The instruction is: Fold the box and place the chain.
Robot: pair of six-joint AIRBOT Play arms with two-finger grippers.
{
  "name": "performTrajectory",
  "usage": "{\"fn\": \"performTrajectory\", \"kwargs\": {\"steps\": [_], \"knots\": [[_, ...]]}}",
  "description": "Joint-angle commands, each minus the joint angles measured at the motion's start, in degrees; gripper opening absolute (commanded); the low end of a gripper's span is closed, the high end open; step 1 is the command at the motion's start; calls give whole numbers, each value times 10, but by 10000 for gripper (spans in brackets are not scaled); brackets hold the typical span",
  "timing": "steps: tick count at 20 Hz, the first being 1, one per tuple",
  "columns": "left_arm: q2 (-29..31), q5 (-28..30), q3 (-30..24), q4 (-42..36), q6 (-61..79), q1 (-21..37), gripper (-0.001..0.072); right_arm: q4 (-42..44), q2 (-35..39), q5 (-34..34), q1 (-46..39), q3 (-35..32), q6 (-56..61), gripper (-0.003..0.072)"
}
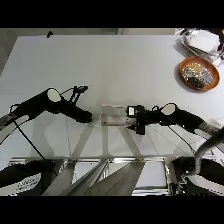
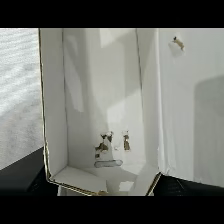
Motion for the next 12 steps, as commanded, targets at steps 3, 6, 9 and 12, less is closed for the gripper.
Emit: {"fn": "performTrajectory", "kwargs": {"steps": [3,6,9,12], "knots": [[15,-17,0,-71,64,-4,13,0,0,0,0,0,0,401],[27,-18,0,-81,64,-4,43,0,0,0,0,0,0,401],[41,-17,0,-90,64,-4,43,0,0,0,0,0,0,401],[54,-26,0,-107,84,-4,42,0,0,0,0,0,0,401]]}}
